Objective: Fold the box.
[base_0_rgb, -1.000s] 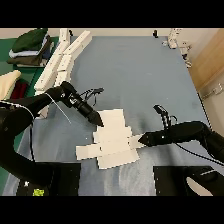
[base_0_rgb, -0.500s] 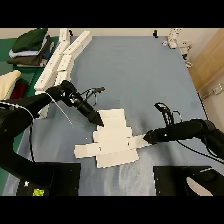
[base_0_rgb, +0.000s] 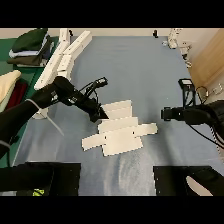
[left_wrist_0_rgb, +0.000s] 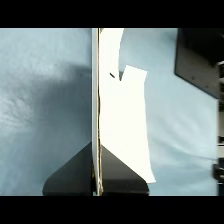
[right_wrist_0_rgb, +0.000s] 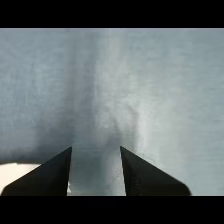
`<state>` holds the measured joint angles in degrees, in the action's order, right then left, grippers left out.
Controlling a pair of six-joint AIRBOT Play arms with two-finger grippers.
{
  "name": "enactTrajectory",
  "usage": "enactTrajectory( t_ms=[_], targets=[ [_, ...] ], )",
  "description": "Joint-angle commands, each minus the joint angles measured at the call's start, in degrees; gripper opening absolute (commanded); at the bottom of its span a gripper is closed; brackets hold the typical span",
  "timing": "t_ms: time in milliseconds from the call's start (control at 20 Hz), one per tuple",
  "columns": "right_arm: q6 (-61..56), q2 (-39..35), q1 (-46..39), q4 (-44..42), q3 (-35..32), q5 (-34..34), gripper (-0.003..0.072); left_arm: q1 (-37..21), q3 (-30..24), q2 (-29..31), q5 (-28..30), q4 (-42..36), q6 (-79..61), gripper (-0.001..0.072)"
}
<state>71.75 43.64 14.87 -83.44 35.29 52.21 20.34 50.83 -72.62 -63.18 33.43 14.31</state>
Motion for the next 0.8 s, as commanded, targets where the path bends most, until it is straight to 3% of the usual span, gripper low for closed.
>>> enactTrajectory(
  t_ms=[0, 200, 350, 550, 750],
  targets=[
    [-5.97, 0.04, -1.79, 4.55, 2.62, -0.26, 0.0429, 5.35, -8.35, 10.05, 15.15, -0.02, -8.26, 0.0007],
    [-6.23, 1.81, -1.79, 2.16, 2.60, -0.70, 0.0425, 12.37, -15.10, 17.81, 21.05, 0.35, -12.02, 0.0010],
    [-6.21, 4.68, -1.79, 0.20, 2.60, -1.20, 0.0425, 16.33, -17.53, 18.03, 22.51, 0.46, -12.07, 0.0010],
    [-6.21, 6.80, -1.79, -1.68, 2.60, -1.20, 0.0425, 19.28, -20.63, 18.01, 31.63, 0.44, -14.95, 0.0011],
    [-6.21, 6.75, -1.79, -1.68, 2.60, -1.31, 0.0425, 19.21, -21.24, 16.81, 31.36, 0.44, -14.23, 0.0011]
  ],
)
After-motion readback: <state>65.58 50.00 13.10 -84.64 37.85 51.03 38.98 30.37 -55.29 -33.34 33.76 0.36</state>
